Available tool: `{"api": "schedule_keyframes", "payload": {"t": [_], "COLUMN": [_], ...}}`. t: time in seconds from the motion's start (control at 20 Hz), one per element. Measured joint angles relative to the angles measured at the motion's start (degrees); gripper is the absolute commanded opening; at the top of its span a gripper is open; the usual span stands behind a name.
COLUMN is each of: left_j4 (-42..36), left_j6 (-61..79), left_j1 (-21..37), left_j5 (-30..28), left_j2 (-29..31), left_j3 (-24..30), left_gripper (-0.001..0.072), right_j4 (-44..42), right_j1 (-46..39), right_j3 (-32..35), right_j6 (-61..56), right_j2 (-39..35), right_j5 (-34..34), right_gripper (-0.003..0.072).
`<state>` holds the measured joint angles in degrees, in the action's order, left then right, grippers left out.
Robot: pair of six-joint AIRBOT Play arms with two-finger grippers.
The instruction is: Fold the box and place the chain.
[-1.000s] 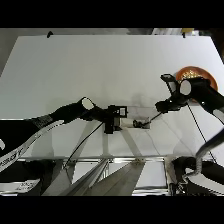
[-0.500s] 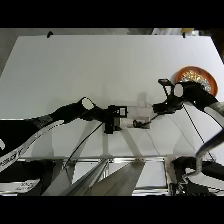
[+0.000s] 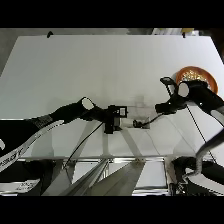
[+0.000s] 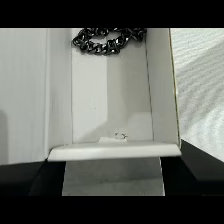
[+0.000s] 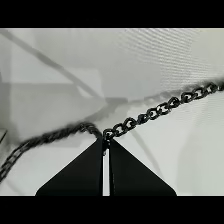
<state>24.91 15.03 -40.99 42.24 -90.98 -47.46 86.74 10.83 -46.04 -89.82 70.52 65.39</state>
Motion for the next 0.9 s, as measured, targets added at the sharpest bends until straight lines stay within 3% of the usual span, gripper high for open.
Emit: {"api": "schedule_keyframes", "payload": {"t": [0.25,0.5,0.9], "left_j4": [0.02,0.00,0.00], "left_j6": [0.00,0.00,0.00], "left_j1": [0.00,0.00,0.00], "left_j5": [0.00,0.00,0.00], "left_j2": [0.00,0.00,0.00], "left_j3": [0.00,0.00,0.00], "left_gripper": [0.0390,0.0390,0.0390], "right_j4": [-1.75,-9.14,-18.27], "right_j1": [2.49,7.04,16.63], "right_j3": [0.00,0.02,0.04], "right_j6": [2.34,3.06,2.19], "right_j2": [-10.97,-20.68,-25.51], "right_j5": [4.26,6.58,4.22], "right_gripper": [0.0015,0.0015,0.0016]}}
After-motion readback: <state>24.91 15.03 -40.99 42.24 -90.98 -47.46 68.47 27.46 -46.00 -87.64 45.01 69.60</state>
